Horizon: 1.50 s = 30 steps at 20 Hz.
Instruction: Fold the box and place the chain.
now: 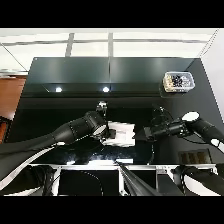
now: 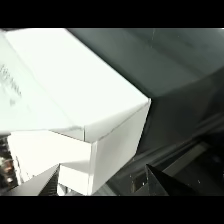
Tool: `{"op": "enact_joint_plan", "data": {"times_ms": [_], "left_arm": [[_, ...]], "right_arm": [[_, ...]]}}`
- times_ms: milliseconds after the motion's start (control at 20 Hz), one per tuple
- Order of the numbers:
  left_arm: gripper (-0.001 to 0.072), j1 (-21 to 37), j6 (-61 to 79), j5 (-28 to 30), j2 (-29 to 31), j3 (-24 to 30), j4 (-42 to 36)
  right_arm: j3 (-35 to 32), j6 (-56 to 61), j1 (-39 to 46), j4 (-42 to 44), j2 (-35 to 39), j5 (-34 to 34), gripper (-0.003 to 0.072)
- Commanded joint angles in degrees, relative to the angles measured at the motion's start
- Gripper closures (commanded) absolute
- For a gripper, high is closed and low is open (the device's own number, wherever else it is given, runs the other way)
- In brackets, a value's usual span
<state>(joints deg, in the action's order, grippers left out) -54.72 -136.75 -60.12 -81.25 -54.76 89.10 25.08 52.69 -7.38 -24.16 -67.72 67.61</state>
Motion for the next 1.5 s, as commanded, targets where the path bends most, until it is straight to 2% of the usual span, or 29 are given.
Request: {"op": "enact_joint_plan", "data": {"times_ms": [0, 100, 150, 300, 350, 600, 650, 700, 750, 900, 950, 1000, 1450], "left_arm": [[0.068, 0.04, 0.02, -0.02, -0.02, 0.0, 0.0], [0.068, 0.04, 0.02, -0.02, -0.02, 0.0, 0.0], [0.068, 0.04, 0.02, -0.02, -0.02, 0.0, 0.0], [0.068, 0.04, 0.02, -0.02, -0.02, 0.0, 0.0], [0.068, 0.04, 0.02, -0.02, -0.02, 0.0, 0.0], [0.068, 0.04, 0.02, 0.0, -0.02, 0.0, 0.0], [0.068, 0.04, 0.02, 0.0, -0.02, 0.0, 0.0], [0.068, 0.04, 0.02, 0.0, -0.02, 0.0, 0.0], [0.068, 0.04, 0.02, -0.02, -0.02, 0.0, 0.0], [0.068, 0.04, 0.02, -0.02, -0.02, 0.0, 0.0], [0.068, 0.04, 0.02, -0.02, -0.02, 0.0, 0.0], [0.068, 0.04, 0.02, 0.0, -0.02, 0.0, 0.0], [0.068, 0.04, 0.02, 0.02, -0.02, 0.0, 0.0]], "right_arm": [[1.92, 5.27, -6.86, -0.52, -0.04, -6.91, 0.0067], [4.15, 13.05, -12.57, -4.17, -0.04, -11.61, 0.0087], [5.44, 17.68, -15.28, -7.45, -0.04, -13.7, 0.0139], [9.35, 34.27, -22.51, -20.81, -0.04, -17.81, 0.0139], [10.62, 40.41, -24.41, -25.68, -0.04, -18.27, 0.0199], [15.54, 67.1, -33.0, -44.94, -0.04, -17.4, 0.02], [16.35, 71.19, -34.6, -47.69, -0.07, -17.2, 0.0211], [17.09, 74.84, -36.24, -50.38, -0.07, -17.25, 0.0269], [17.55, 78.23, -37.53, -52.68, -0.17, -17.29, 0.0269], [17.77, 85.99, -39.5, -54.01, -1.42, -16.26, 0.0272], [17.77, 86.75, -39.71, -53.92, -2.01, -15.58, 0.0394], [17.77, 87.1, -39.95, -53.9, -2.67, -14.86, 0.0449], [19.28, 90.31, -40.26, -55.19, -5.22, -12.13, 0.0453]]}}
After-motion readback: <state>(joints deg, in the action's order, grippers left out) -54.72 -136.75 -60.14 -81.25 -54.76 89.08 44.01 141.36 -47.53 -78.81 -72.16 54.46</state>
